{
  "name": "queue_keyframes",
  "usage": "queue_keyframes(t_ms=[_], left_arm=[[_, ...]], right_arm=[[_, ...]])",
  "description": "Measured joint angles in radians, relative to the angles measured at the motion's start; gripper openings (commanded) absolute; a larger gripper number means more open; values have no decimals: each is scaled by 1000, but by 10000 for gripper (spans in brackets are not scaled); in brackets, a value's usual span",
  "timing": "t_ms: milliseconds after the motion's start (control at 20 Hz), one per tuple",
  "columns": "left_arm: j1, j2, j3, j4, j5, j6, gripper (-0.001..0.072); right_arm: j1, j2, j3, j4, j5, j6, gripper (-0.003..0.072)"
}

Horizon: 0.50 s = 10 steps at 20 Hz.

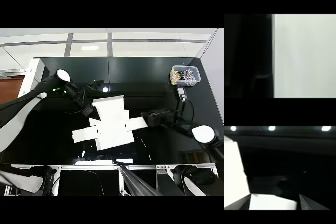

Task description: Fold the box and place the chain.

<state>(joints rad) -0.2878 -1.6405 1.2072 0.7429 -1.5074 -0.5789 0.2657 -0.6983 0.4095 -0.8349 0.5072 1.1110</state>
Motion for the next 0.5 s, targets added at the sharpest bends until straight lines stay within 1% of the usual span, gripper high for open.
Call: queue_keyframes(t_ms=[100,200,250,400,500], left_arm=[[-13,115,-94,-18,142,80,24],[-34,191,-180,-41,266,220,24],[-45,212,-213,-40,309,293,24],[-84,223,-255,-54,393,423,23],[-109,205,-251,-48,426,464,23]], right_arm=[[-18,0,52,-175,17,-6,708],[-25,0,79,-274,-2,-11,708],[-25,-1,87,-299,-17,-18,708],[-13,-1,101,-345,-22,-84,709],[6,-1,104,-360,16,-156,710]])
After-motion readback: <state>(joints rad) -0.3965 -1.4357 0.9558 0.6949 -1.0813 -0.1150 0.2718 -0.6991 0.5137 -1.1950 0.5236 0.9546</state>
